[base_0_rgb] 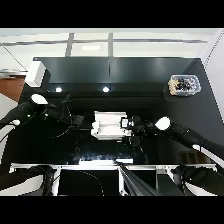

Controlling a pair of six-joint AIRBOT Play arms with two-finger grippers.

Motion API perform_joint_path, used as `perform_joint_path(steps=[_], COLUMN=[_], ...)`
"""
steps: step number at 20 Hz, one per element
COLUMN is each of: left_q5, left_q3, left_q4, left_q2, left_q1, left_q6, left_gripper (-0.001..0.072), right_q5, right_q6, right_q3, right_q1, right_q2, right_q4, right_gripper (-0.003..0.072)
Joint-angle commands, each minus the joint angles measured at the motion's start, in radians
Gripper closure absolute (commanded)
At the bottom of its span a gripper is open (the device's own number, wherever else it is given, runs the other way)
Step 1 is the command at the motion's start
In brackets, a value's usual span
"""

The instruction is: Fold the box and place the chain.

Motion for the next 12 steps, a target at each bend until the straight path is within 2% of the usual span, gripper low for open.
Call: perform_joint_path(steps=[1, 4, 8, 12], left_q5=[0.037, 0.094, 0.28, 0.356], left_q3=[0.008, 0.008, 0.008, 0.008], left_q4=[0.004, 0.013, 0.126, 0.215], left_q2=[0.058, 0.073, 0.073, 0.073], left_q1=[-0.027, -0.089, -0.243, -0.328], left_q6=[-0.06, -0.122, -0.325, -0.453], left_gripper=[0.0001, 0.0003, 0.0006, 0.0013], right_q5=[0.0, 0.0, 0.0, 0.0], right_q6=[0.0, 0.0, 0.0, 0.0], right_q3=[0.0, 0.0, 0.0, 0.0], right_q1=[0.001, 0.001, 0.001, 0.001], right_q2=[-0.001, -0.001, -0.001, -0.001], right_q4=[0.0, 0.0, 0.0, 0.0], right_gripper=[0.0211, 0.0211, 0.0211, 0.0211])
